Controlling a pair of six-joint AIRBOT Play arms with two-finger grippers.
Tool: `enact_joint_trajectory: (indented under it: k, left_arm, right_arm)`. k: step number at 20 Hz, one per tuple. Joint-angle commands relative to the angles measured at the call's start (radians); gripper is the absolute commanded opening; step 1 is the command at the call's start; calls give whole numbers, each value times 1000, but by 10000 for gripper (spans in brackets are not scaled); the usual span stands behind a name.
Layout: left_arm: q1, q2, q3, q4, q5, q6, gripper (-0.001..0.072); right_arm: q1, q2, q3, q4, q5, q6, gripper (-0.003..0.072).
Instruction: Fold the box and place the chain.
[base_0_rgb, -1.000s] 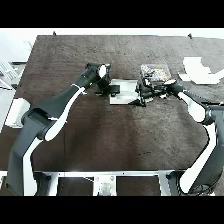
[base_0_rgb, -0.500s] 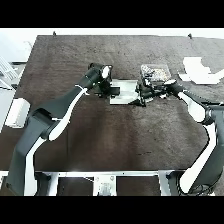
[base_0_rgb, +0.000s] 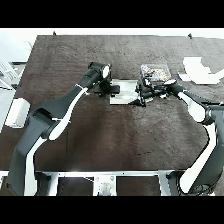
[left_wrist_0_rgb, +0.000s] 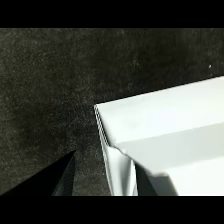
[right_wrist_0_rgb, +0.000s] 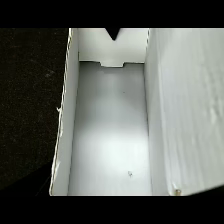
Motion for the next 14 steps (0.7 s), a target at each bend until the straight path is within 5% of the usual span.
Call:
enact_joint_trajectory:
  k: [1,14]
  left_arm:
    - [-1,0,1,-16,23,-57,423]
    - [11,-13,-1,-69,72,-97,423]
  right_arm:
    - [0,0,0,0,0,0,497]
    - [0,0,0,0,0,0,497]
